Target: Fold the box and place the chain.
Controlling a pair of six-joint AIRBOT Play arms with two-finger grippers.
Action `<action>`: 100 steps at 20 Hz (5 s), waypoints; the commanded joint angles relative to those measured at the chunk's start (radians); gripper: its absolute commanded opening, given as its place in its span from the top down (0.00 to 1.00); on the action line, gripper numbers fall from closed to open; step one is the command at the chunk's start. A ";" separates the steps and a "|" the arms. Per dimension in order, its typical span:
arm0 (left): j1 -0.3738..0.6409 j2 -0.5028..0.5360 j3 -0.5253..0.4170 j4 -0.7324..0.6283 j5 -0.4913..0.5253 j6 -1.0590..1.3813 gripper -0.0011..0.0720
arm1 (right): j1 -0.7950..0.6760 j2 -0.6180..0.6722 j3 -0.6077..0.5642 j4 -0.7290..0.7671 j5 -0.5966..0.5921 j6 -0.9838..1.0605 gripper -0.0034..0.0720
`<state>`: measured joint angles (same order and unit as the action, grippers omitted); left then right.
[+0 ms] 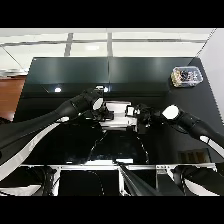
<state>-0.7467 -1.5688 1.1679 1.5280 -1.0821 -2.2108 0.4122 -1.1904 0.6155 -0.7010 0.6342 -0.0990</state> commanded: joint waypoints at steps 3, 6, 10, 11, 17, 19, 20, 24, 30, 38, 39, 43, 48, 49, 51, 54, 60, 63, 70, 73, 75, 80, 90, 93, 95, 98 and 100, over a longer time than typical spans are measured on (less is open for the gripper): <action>0.001 0.000 0.000 -0.010 0.000 0.000 0.95 | -0.001 0.026 0.000 -0.169 0.009 0.064 0.04; 0.001 0.000 0.000 -0.011 0.000 0.000 0.95 | -0.001 0.026 0.000 -0.167 0.009 0.062 0.10; 0.001 0.000 0.000 -0.011 0.000 0.001 0.95 | 0.000 0.026 0.000 -0.115 0.021 0.067 0.75; 0.001 0.000 0.000 -0.011 0.000 0.000 0.95 | 0.000 0.026 0.000 -0.079 0.017 0.066 0.79; 0.001 0.000 0.000 -0.011 0.000 0.001 0.95 | 0.013 -0.011 0.000 0.107 0.016 0.066 0.79; 0.001 0.000 0.000 -0.011 0.001 0.000 0.95 | 0.023 -0.028 0.000 0.129 0.007 0.066 0.79; 0.001 0.000 0.000 -0.011 0.001 0.000 0.95 | 0.024 -0.034 0.000 0.134 0.005 0.067 0.79; 0.001 0.000 0.000 -0.012 0.001 0.000 0.95 | 0.024 -0.058 0.000 0.239 -0.019 0.066 0.78; 0.001 0.000 0.000 -0.019 0.000 0.000 0.95 | 0.024 -0.060 0.000 0.255 -0.055 0.067 0.79; 0.001 0.000 0.000 -0.019 0.000 0.000 0.95 | 0.024 -0.060 0.000 0.255 -0.059 0.126 0.29; 0.001 0.000 0.000 -0.019 0.001 0.000 0.95 | 0.024 -0.060 0.000 0.254 -0.059 0.126 0.29; 0.001 0.000 0.000 -0.019 0.000 0.000 0.95 | 0.007 -0.037 0.001 0.214 -0.048 0.212 0.94; 0.001 0.000 0.000 -0.019 0.000 0.000 0.95 | -0.208 0.131 0.041 -0.050 0.191 0.801 0.94; 0.001 0.000 0.000 -0.019 0.000 0.000 0.95 | -0.297 0.163 0.045 -0.116 0.254 0.945 0.94; 0.001 0.000 0.000 -0.019 0.000 0.000 0.95 | -0.495 0.168 0.037 -0.224 0.362 1.192 0.94; 0.001 0.000 0.000 -0.021 0.000 0.000 0.95 | -0.717 0.134 -0.064 -0.077 0.392 1.242 0.94; 0.001 0.000 0.000 -0.027 0.000 0.000 0.95 | -0.581 -0.064 -0.136 0.200 0.402 1.091 0.94; 0.001 0.000 0.000 -0.027 0.000 0.000 0.95 | -0.418 -0.137 -0.122 0.300 0.333 1.053 0.94; 0.001 0.000 0.000 -0.027 0.000 0.000 0.95 | -0.360 -0.142 -0.004 0.242 0.380 1.029 0.86; 0.001 0.000 0.000 -0.026 0.000 0.001 0.95 | -0.365 -0.142 0.043 0.227 0.439 1.030 0.03; 0.001 0.000 0.000 -0.026 0.000 0.001 0.95 | -0.361 -0.141 0.052 0.270 0.474 1.030 0.04; 0.001 0.000 0.000 -0.026 0.000 0.001 0.95 | -0.308 -0.141 0.055 0.320 0.471 1.078 0.24; 0.001 0.000 0.000 -0.026 0.000 0.000 0.95 | -0.107 -0.141 0.196 -0.010 0.354 1.453 0.45; 0.001 0.000 0.000 -0.026 0.000 0.001 0.95 | -0.024 -0.141 0.245 -0.193 0.321 1.659 0.50; 0.001 0.000 0.000 -0.026 0.000 0.001 0.95 | 0.019 -0.142 0.274 -0.283 0.311 1.749 0.50; 0.001 0.000 0.000 -0.026 0.000 0.001 0.95 | 0.059 -0.143 0.304 -0.388 0.304 1.870 0.50; 0.001 0.000 0.000 -0.026 0.001 0.001 0.95 | 0.089 -0.149 0.325 -0.483 0.314 1.957 0.50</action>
<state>-0.7467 -1.5688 1.1679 1.5021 -1.0813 -2.2105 0.4572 -1.3354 0.9104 -1.0286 0.9512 1.7027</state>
